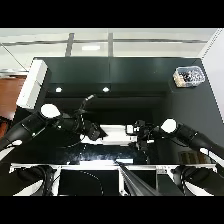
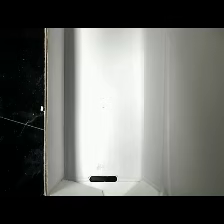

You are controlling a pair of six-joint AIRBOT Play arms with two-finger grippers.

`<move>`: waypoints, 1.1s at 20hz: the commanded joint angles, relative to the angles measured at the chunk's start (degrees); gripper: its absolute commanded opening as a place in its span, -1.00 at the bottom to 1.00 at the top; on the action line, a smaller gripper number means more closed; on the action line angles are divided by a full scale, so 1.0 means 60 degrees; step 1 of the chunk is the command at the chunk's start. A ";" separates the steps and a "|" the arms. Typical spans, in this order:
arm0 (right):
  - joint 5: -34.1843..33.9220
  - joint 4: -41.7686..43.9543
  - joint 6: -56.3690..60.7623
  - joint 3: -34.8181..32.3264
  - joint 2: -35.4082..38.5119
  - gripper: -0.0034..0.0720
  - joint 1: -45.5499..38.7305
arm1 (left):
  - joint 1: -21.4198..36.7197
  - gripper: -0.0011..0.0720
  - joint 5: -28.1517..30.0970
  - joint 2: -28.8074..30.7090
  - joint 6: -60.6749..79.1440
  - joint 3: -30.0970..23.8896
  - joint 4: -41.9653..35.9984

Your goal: Fold the box and place the chain.

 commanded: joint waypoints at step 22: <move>-0.0007 0.0004 0.0004 -0.0004 -0.0007 0.25 0.0007 | -0.2433 -0.89 0.5399 -0.0794 0.0514 -0.0280 0.1344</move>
